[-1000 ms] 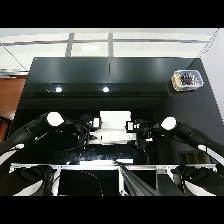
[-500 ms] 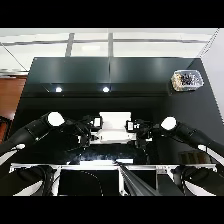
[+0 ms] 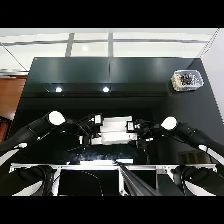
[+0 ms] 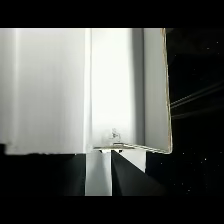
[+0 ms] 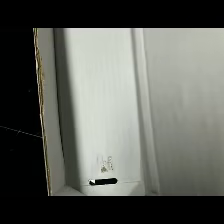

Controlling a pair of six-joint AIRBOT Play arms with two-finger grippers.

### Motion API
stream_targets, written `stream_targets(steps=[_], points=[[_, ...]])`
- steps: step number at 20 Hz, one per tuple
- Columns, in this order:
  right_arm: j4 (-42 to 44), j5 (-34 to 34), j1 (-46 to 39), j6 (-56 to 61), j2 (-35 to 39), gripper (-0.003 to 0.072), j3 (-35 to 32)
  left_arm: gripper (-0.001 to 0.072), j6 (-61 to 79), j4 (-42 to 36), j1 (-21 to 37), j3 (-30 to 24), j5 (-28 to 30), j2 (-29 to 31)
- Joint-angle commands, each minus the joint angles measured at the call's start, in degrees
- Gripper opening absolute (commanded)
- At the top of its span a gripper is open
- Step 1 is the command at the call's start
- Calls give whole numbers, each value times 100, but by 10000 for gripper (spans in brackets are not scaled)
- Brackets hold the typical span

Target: Fold the box and place the chain.

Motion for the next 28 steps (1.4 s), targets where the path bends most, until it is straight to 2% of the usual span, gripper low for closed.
stream_targets(steps=[1,3,4,6,10,13,15,16,21,22,23,24,28], points=[[52,-28,0,15,-4,194,0,186,24,-297,-140,-2,-66,-114],[52,-31,0,13,-4,195,0,193,20,-286,-199,-2,-66,-111],[52,-28,0,15,-4,194,0,231,17,-286,-195,-2,-46,-111],[52,-28,0,15,-4,195,0,231,15,-262,-142,0,4,-109],[52,-28,0,15,-4,194,0,296,-9,-155,197,0,68,59],[52,-28,0,15,-4,195,0,305,-20,153,461,0,-26,323],[52,-28,0,15,-4,195,0,557,-24,396,490,-2,-79,426],[52,-28,0,15,-4,194,0,569,-24,494,476,0,-144,439],[52,-28,0,15,-4,195,0,556,-319,1069,468,-2,-367,437],[52,-28,0,15,-4,195,0,537,-350,1078,466,-2,-452,437],[52,-28,0,15,-4,194,0,448,-417,1023,450,-2,-586,437],[52,-31,0,15,-4,194,0,396,-433,992,413,-2,-697,437],[52,-31,0,15,-4,194,0,396,-433,970,2,-2,-282,426]])
